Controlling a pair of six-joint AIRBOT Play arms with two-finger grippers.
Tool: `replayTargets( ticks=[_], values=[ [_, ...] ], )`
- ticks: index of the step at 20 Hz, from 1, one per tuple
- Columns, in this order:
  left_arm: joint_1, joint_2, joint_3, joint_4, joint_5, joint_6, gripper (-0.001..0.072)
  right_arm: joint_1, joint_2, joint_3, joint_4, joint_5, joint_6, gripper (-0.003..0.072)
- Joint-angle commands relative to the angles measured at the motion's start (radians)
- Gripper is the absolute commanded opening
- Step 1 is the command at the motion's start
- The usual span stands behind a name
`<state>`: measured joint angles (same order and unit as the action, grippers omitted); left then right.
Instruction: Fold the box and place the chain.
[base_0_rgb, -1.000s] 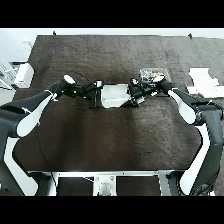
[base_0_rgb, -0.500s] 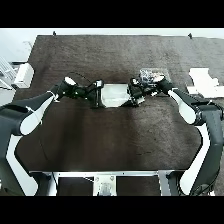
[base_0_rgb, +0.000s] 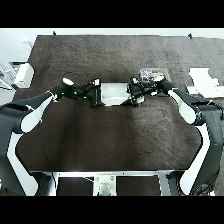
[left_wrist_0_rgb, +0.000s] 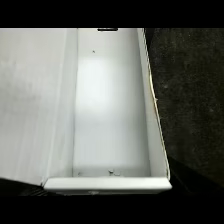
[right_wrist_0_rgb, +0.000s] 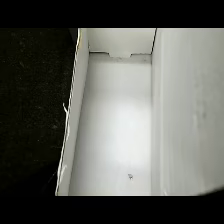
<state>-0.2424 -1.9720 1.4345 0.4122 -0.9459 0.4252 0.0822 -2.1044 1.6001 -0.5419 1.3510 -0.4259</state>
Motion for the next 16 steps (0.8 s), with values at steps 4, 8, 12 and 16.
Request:
replayTargets(
  ticks=[4,8,12,16],
  values=[
    [0.010,-0.019,0.000,-0.035,-0.009,0.025,0.0720,0.001,0.000,0.000,-0.008,0.011,-0.002,0.0444],
    [0.010,-0.019,0.000,-0.050,-0.020,0.049,0.0720,0.001,0.000,0.000,-0.008,0.011,-0.002,0.0444],
    [0.001,-0.019,0.000,-0.055,-0.011,0.055,0.0720,0.001,0.000,0.000,-0.008,0.011,-0.002,0.0444],
    [-0.001,-0.019,0.000,-0.083,-0.016,0.055,0.0720,0.001,0.000,0.000,-0.008,0.011,-0.002,0.0444]
  ],
)
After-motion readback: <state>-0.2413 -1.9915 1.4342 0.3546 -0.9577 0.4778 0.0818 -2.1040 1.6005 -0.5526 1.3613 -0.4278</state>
